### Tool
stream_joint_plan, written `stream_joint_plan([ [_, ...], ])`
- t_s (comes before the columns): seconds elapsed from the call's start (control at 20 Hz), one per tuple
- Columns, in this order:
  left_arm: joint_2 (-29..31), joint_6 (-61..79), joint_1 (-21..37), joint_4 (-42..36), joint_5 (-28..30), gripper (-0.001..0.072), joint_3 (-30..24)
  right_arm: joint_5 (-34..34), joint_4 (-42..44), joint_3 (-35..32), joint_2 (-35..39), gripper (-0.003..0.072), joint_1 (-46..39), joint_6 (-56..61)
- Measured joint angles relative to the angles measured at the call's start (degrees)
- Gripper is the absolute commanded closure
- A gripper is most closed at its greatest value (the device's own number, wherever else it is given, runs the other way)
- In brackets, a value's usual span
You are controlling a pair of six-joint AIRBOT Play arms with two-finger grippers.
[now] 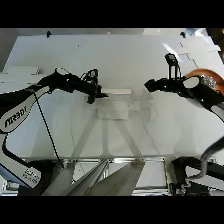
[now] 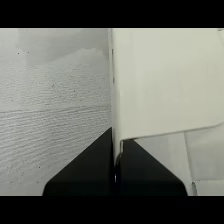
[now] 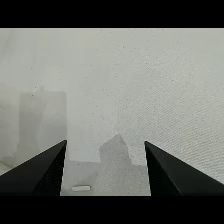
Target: Fold the box and place the chain.
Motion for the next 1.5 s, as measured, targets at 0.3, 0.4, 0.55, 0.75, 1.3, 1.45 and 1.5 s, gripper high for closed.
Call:
stream_joint_plan([
  [0.3, 0.0, -0.1, 0.0, 0.2, 0.0, 0.0701, 0.0, -1.0, 0.2, 0.0, 0.0, 0.0155, 0.0, 0.0],
  [0.4, 0.0, -0.1, 0.0, 0.2, 0.0, 0.0701, 0.0, -1.7, 0.5, 0.0, 0.0, 0.0114, 0.0, 0.0],
  [0.55, 0.0, -0.1, 0.0, 0.2, 0.0, 0.0701, 0.0, -0.9, 0.5, 0.1, 0.2, -0.0001, 0.2, -1.9],
  [0.75, 0.0, -0.1, 0.0, 0.2, 0.0, 0.0701, 0.0, 6.0, 0.5, 1.3, 2.7, -0.0004, 0.2, -12.8],
  [1.3, 0.0, 0.0, 0.0, 0.2, 0.0, 0.0701, 0.0, 27.5, 2.0, 2.1, 25.3, 0.0, 0.2, -32.9],
  [1.45, 0.0, 0.0, 0.0, 0.2, 0.0, 0.0701, 0.0, 28.2, 2.8, 2.1, 28.2, 0.0001, 0.2, -32.7],
  [1.5, 0.0, 0.0, 0.0, 0.2, 0.0, 0.0701, 0.0, 28.1, 3.0, 1.7, 28.7, 0.0001, 0.2, -32.9],
])
